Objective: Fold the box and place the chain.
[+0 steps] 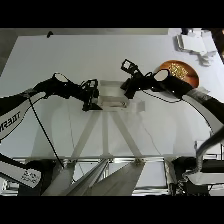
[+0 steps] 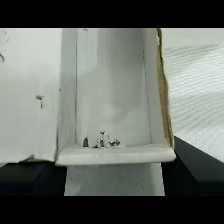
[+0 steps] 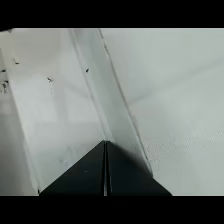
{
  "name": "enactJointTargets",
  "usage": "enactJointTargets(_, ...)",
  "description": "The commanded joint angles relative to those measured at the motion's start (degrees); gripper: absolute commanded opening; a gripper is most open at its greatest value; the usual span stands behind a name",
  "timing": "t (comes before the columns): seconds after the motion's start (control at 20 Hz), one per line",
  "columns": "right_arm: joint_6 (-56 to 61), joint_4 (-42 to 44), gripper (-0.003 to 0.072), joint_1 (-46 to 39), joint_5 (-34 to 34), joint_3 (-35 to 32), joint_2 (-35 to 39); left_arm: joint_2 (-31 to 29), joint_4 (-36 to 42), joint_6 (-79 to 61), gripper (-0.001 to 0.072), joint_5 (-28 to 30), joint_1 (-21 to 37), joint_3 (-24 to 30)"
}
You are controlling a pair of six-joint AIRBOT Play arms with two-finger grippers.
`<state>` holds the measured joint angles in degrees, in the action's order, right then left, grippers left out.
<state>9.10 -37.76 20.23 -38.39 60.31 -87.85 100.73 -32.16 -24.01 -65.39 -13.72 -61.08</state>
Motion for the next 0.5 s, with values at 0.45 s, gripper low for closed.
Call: enactJointTargets(0.45, 8.26, -25.44, 0.0014, 0.00, -13.55, -8.07, 14.19, -0.02, 0.00, -0.02, 0.0208, 0.02, 0.04, 0.02)
